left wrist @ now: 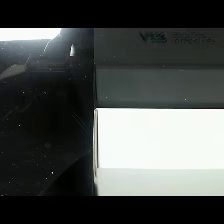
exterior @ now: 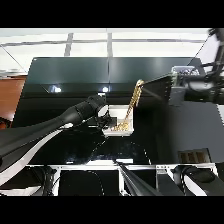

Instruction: Fold the box and place the chain.

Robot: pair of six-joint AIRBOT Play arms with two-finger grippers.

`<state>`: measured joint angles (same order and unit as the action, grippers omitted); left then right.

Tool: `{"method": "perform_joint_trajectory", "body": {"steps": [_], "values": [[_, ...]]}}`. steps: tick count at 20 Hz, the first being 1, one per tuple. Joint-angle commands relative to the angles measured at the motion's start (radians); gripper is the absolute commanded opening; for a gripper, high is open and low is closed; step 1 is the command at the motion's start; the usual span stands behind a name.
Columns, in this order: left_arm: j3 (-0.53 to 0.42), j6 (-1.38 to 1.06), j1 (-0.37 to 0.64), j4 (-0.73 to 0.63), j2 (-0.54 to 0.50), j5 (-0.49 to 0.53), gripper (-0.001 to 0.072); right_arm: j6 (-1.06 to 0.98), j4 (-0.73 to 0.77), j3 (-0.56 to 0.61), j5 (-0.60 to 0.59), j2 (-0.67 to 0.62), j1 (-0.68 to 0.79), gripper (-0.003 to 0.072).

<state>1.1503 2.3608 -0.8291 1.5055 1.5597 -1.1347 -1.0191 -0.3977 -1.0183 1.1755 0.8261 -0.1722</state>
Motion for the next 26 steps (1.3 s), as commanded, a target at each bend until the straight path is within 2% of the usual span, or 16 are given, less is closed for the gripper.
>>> {"method": "perform_joint_trajectory", "body": {"steps": [1, 6, 7, 8, 11, 16, 21, 22, 23, 24, 26], "values": [[0.001, -0.001, 0.000, 0.000, 0.000, 0.000, 0.0029, -0.037, -0.034, 0.079, -0.012, 0.043, -0.066, 0.0015], [0.001, 0.000, 0.000, 0.000, 0.000, 0.000, 0.0029, -0.078, -0.200, 0.130, -0.119, 0.090, -0.159, 0.0019], [0.001, 0.000, 0.000, 0.000, 0.000, 0.000, 0.0029, -0.095, -0.223, 0.130, -0.120, 0.095, -0.162, 0.0125], [0.001, 0.000, 0.000, 0.000, 0.000, 0.000, 0.0029, -0.097, -0.228, 0.130, -0.119, 0.098, -0.162, 0.0313], [0.001, 0.000, 0.000, 0.000, 0.000, 0.001, 0.0029, -0.095, -0.282, 0.129, -0.116, 0.098, -0.153, 0.0307], [0.001, 0.000, 0.000, 0.001, 0.001, 0.014, 0.0029, -0.118, -0.537, 0.129, -0.096, 0.098, -0.055, 0.0308], [0.006, 0.000, 0.003, -0.006, 0.001, -0.009, 0.0030, -0.122, -0.546, 0.129, -0.072, 0.098, -0.038, 0.0307], [0.018, 0.000, 0.003, -0.003, 0.000, -0.038, 0.0101, -0.122, -0.546, 0.129, -0.060, 0.098, -0.038, 0.0307], [0.034, 0.000, 0.000, 0.014, -0.002, -0.071, 0.0360, -0.122, -0.546, 0.129, -0.048, 0.098, -0.038, 0.0307], [0.055, -0.001, -0.002, 0.043, -0.010, -0.105, 0.0577, -0.122, -0.546, 0.129, -0.041, 0.098, -0.038, 0.0307], [0.079, -0.063, -0.008, 0.103, -0.058, -0.122, 0.0584, -0.122, -0.546, 0.129, -0.039, 0.098, -0.038, 0.0308]]}}
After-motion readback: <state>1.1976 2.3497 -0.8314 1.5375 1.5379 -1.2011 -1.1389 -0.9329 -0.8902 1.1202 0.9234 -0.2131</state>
